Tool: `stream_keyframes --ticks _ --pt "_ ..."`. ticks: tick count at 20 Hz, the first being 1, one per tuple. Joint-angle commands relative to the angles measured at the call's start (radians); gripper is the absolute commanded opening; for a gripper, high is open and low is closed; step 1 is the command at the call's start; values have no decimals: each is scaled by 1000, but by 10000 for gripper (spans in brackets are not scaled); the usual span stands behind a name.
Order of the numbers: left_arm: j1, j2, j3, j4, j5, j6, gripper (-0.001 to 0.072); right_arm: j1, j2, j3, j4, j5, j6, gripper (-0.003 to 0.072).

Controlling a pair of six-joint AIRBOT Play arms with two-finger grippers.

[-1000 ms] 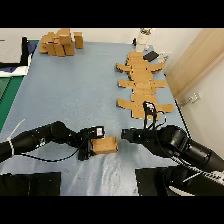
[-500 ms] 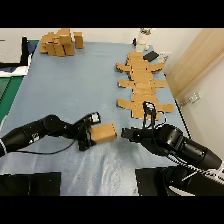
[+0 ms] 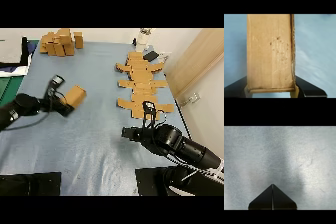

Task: Fold the box.

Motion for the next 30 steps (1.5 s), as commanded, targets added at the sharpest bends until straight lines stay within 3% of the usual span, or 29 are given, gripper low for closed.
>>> stream_keyframes --ticks 1,7,11,14,18,19,20,25,30 --pt "163 -128 159 42 26 -109 375 0 0 1 -25 0 0 3" --pt "270 -471 597 330 -19 -457 375 0 0 1 -52 0 0 3" --pt "278 -664 852 357 -31 -520 375 0 0 1 -61 1 0 3" --pt "286 -791 1000 373 -150 -559 375 0 0 1 -61 15 1 3" --pt "287 -825 1025 520 -174 -601 401 0 0 1 -65 53 1 3" --pt "288 -824 1025 535 -163 -620 632 0 0 1 -65 56 1 3" --pt "290 -824 1025 534 -165 -620 703 0 0 1 -65 56 1 3" --pt "291 -795 1034 536 -278 -620 704 0 0 1 -62 56 1 3" --pt "313 -704 1093 620 -535 -700 704 0 0 1 -52 56 0 3"
